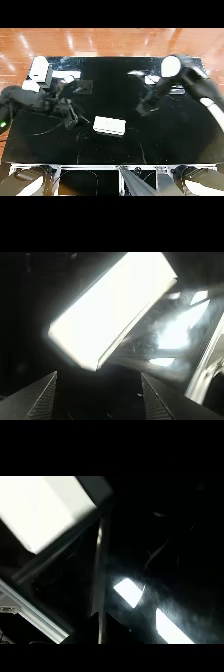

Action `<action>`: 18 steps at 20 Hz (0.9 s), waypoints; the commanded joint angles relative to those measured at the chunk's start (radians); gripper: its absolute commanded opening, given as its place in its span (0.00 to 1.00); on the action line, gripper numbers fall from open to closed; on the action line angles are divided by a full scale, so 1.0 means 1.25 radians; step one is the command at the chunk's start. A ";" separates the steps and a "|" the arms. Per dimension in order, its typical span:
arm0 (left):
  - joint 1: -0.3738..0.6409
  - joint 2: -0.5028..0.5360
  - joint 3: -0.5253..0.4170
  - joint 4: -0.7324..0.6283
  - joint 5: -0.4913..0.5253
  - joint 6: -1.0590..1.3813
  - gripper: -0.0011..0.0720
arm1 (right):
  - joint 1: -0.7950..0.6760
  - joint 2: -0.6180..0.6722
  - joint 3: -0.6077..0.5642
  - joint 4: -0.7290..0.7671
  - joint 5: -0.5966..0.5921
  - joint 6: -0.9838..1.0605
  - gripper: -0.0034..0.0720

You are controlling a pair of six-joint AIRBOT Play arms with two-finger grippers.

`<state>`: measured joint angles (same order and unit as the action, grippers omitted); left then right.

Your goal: Fold the box and place the chain.

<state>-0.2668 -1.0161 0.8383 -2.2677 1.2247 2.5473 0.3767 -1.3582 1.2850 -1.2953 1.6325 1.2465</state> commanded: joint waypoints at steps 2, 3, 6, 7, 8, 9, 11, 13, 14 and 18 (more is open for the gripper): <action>-0.157 -0.114 0.049 0.095 -0.165 0.365 0.86 | -0.181 0.130 -0.192 0.001 -0.014 0.048 0.14; -0.184 -0.134 0.058 0.137 -0.175 0.365 0.86 | -0.201 0.143 -0.209 0.001 -0.013 0.048 0.14; -0.213 -0.161 0.056 0.164 -0.122 0.365 0.86 | -0.217 0.149 -0.217 0.001 -0.021 0.048 0.14; -0.213 -0.164 0.053 0.163 -0.146 0.365 0.86 | -0.216 0.149 -0.217 0.002 -0.029 0.048 0.14; -0.212 -0.170 0.052 0.166 -0.170 0.365 0.86 | -0.216 0.149 -0.217 0.004 -0.039 0.049 0.14; -0.211 -0.176 0.052 0.171 -0.186 0.365 0.86 | -0.216 0.149 -0.217 0.004 -0.052 0.052 0.14; -0.209 -0.180 0.052 0.172 -0.188 0.365 0.86 | -0.215 0.149 -0.217 0.004 -0.074 0.063 0.14; -0.209 -0.182 0.052 0.172 -0.197 0.365 0.86 | -0.215 0.149 -0.217 0.004 -0.081 0.066 0.14; -0.209 -0.182 0.052 0.173 -0.194 0.365 0.86 | -0.215 0.149 -0.217 0.004 -0.085 0.066 0.14; -0.209 -0.182 0.052 0.171 -0.149 0.365 0.86 | -0.215 0.149 -0.217 0.004 -0.086 0.069 0.14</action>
<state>-0.5278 -1.2415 0.9024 -2.0560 1.0138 3.0001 0.1093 -1.1736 1.0145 -1.2911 1.5326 1.3289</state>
